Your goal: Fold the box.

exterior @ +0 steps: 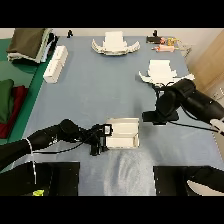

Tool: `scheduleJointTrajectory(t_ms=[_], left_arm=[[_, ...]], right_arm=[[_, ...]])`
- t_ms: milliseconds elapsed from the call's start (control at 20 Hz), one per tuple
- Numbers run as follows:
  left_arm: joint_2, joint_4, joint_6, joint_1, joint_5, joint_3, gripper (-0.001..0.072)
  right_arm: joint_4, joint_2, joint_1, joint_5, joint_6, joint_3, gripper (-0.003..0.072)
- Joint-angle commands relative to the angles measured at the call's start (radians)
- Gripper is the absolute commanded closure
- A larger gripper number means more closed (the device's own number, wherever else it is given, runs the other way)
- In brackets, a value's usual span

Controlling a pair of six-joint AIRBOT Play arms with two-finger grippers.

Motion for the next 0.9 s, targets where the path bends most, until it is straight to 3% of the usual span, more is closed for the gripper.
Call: scheduleJointTrajectory(t_ms=[0,150,300,550,750,850], left_arm=[[0.000,0.000,0.000,0.001,0.000,0.000,0.0187],[0.000,0.000,0.000,0.001,-0.001,0.000,0.0187],[0.000,0.000,0.000,0.001,0.000,0.000,0.0187],[0.000,0.000,0.000,0.001,0.000,0.000,0.0187],[0.000,0.000,0.000,0.001,-0.001,0.000,0.0187],[0.000,0.000,0.000,0.001,-0.001,0.000,0.0187]], right_arm=[[0.452,-0.122,-0.216,0.107,-0.366,-0.001,0.0684],[0.734,-0.217,-0.292,0.091,-0.602,0.001,0.0684],[0.875,-0.261,-0.283,-0.040,-0.847,0.003,0.0684],[0.857,-0.257,-0.240,-0.186,-0.955,0.002,0.0684],[0.832,-0.208,-0.153,-0.181,-1.067,-0.030,0.0683],[0.817,-0.148,-0.096,-0.118,-1.115,-0.072,0.0683]])
